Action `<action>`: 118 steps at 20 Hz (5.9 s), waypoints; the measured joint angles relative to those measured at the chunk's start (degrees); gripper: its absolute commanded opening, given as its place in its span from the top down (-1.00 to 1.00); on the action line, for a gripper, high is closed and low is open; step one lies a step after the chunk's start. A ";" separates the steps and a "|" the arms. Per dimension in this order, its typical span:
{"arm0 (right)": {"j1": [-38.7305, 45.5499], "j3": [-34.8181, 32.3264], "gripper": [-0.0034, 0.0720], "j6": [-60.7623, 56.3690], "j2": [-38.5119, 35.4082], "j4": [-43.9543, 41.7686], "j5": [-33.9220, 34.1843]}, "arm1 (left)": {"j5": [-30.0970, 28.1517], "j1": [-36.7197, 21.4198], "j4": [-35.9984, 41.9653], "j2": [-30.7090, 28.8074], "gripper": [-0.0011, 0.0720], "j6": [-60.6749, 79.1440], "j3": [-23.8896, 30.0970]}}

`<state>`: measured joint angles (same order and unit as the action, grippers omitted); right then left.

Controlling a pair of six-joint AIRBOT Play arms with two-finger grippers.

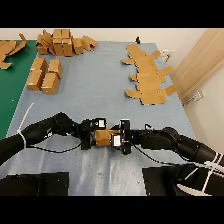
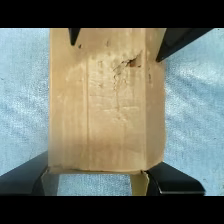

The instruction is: Fold the box.

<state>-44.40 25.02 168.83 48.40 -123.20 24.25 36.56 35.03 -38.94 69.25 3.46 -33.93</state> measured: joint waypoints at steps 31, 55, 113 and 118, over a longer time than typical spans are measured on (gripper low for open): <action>-2.58 0.00 -0.33 3.13 3.10 2.73 -2.95 | 0.00 0.00 0.00 0.00 -0.43 0.02 0.00; -3.82 0.04 -0.39 3.30 -1.51 3.74 -3.37 | 0.00 0.00 0.00 -0.02 -0.43 0.02 0.00; -3.17 0.11 0.20 -1.40 -0.26 4.79 -6.05 | 0.17 0.00 0.00 -0.02 -0.43 0.07 0.00; -3.19 0.48 0.50 -1.38 -0.33 5.25 -7.13 | 0.04 0.00 0.00 0.00 -0.43 0.04 0.00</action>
<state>-47.59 25.50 167.46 48.07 -117.95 17.12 36.60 35.03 -38.94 69.25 3.51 -33.93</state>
